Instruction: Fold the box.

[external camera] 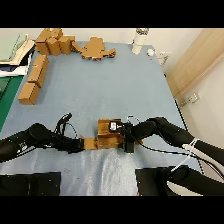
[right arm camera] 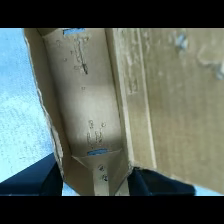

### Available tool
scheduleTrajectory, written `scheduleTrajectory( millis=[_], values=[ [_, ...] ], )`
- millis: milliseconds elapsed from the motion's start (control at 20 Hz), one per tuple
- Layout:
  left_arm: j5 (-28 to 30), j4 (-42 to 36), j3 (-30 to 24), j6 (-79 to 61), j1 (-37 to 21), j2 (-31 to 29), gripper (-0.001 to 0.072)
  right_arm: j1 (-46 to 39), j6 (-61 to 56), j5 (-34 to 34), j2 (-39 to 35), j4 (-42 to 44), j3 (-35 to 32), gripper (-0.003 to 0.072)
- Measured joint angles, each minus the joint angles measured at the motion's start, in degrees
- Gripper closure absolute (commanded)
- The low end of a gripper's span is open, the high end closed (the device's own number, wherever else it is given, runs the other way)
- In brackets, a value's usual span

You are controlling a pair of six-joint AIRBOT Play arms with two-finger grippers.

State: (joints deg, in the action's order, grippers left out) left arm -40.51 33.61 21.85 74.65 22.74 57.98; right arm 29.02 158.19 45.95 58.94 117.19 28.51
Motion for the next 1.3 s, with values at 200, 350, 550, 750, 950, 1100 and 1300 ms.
scheduleTrajectory(
  millis=[200,350,550,750,950,1100,1300],
  values=[
    [1.2,-1.4,1.7,-0.1,3.7,-0.5,0.0698,0.0,0.0,0.0,0.0,0.0,0.0,0.0237],
    [1.7,-1.8,3.9,-1.0,5.7,-1.5,0.0697,0.0,0.0,0.0,0.0,0.0,0.0,0.0237],
    [2.7,-1.6,5.3,-1.5,6.3,-2.1,0.0417,0.0,0.0,0.0,0.0,0.0,0.0,0.0237],
    [4.8,-1.7,6.4,-1.6,6.5,-2.2,0.0416,0.0,0.0,0.0,0.0,0.0,0.0,0.0237],
    [5.1,-1.7,7.8,-1.6,6.8,-2.2,0.0414,0.0,0.0,0.0,0.0,0.0,0.0,0.0237],
    [5.6,-2.0,8.3,-1.6,7.7,-2.2,0.0264,0.0,0.0,0.0,0.0,0.0,0.0,0.0237],
    [6.6,-2.3,8.5,-1.6,8.7,-2.2,0.0161,0.0,0.0,0.0,0.0,0.0,0.0,0.0237]
  ],
)
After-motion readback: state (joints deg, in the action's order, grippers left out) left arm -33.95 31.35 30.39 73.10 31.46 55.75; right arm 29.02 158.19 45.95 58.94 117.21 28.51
